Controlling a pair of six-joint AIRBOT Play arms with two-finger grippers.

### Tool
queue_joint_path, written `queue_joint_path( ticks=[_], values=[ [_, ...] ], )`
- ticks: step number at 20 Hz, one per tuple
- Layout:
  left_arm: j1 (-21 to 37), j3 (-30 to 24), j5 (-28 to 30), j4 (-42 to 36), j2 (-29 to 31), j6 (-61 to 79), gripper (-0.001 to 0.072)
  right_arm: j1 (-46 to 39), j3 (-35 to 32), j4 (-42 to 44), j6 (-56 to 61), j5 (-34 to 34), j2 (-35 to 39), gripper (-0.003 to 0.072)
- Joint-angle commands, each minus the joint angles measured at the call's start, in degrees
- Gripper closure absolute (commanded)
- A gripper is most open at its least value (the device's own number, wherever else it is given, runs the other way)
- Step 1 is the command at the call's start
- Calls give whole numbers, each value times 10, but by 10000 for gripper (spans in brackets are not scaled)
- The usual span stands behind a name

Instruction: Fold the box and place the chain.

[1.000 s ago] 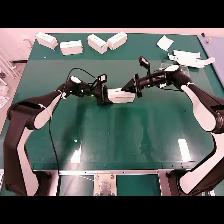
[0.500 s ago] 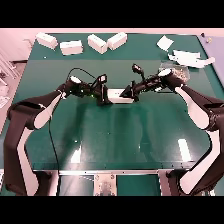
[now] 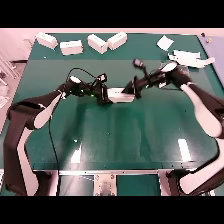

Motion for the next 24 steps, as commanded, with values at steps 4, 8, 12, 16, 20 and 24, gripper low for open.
queue_joint_path(
  ticks=[4,8,12,16,20,24],
  values=[
    [-1,0,-5,3,0,3,147,-7,0,27,89,-4,145,679],
    [-1,0,-7,3,0,3,147,-39,-42,27,133,-5,212,680],
    [-1,0,-6,3,0,3,147,-64,-150,27,133,-44,274,679],
    [-1,0,-1,1,0,3,148,-86,-221,27,133,-60,297,679],
    [-1,0,-9,-40,0,3,148,-91,-236,28,133,-60,298,678],
    [-1,0,-12,-70,1,2,148,-91,-236,30,149,-58,299,678]
  ],
)
